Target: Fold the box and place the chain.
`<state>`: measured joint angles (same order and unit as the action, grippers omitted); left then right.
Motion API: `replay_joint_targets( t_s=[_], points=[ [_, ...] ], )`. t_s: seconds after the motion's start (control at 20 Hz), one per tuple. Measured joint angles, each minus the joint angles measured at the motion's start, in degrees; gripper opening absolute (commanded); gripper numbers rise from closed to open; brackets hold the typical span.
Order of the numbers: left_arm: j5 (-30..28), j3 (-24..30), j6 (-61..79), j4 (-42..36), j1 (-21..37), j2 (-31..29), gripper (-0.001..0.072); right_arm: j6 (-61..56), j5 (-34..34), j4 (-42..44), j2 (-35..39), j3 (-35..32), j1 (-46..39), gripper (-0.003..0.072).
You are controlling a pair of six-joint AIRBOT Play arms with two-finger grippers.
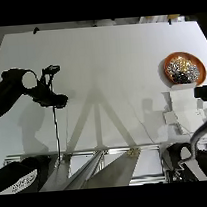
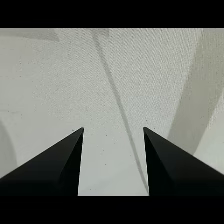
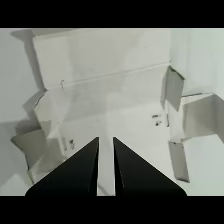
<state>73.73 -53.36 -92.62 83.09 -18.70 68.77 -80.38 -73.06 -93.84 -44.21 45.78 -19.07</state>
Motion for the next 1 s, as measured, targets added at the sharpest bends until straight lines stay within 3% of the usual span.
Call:
replay_joint_targets(
  t_s=[0.05,0.25,1.0],
  points=[
    [0.0,0.0,0.0,0.0,0.0,0.0,0.0416,-0.1,1.0,-0.5,-0.2,0.0,-0.7,0.0129],
    [0.0,0.0,0.0,0.0,0.0,0.0,0.0416,-0.3,4.9,-2.7,-2.7,0.0,-4.2,0.0365],
    [0.0,0.0,0.0,0.0,0.0,0.0,0.0416,4.1,10.6,-14.1,-19.9,0.0,-17.7,0.0401]
  ],
)
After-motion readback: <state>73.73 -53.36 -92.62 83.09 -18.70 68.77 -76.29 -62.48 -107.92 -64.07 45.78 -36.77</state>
